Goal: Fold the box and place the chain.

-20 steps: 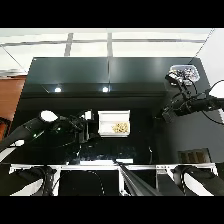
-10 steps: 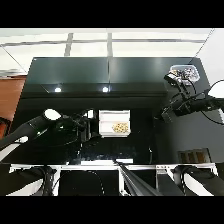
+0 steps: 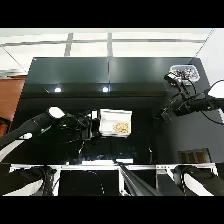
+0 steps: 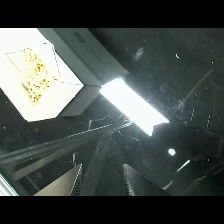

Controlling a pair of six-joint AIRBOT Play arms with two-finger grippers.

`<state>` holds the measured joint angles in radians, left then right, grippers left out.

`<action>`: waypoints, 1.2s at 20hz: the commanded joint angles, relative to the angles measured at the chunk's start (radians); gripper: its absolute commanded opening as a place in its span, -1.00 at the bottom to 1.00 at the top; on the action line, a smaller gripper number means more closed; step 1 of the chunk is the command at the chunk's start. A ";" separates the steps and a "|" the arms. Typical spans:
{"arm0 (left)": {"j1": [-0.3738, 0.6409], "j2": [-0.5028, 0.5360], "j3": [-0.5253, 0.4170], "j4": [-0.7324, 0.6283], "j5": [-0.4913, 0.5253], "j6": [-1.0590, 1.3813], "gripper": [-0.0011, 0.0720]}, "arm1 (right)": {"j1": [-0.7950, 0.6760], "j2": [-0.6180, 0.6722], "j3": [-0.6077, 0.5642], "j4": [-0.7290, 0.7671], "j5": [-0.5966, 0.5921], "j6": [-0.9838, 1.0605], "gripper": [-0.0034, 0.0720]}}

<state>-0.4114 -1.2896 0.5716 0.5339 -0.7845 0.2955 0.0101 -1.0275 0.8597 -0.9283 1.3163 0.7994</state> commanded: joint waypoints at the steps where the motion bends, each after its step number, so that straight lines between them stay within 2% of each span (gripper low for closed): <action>1: -0.023 -0.003 0.003 -0.004 0.016 0.020 0.99 | 0.000 0.001 0.001 0.000 0.000 0.000 -0.06; 9: -0.013 -0.004 0.009 0.018 -0.018 0.001 0.98 | 0.000 0.001 0.001 -0.005 0.002 0.000 -0.06; 11: -0.011 -0.021 0.021 0.062 -0.073 -0.015 0.98 | 0.005 0.001 0.001 -0.012 0.011 0.000 -0.06; 18: 0.018 -0.066 0.122 0.077 -0.086 -0.016 0.98 | 0.011 0.001 0.001 -0.015 0.016 0.000 -0.06; 24: -0.010 -0.100 0.133 0.079 -0.095 -0.011 0.98 | 0.011 0.001 0.001 -0.018 0.011 0.000 -0.06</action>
<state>-0.4103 -1.3788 0.6975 0.6102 -0.8742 0.2813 0.0204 -1.0275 0.8597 -0.9443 1.3308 0.7994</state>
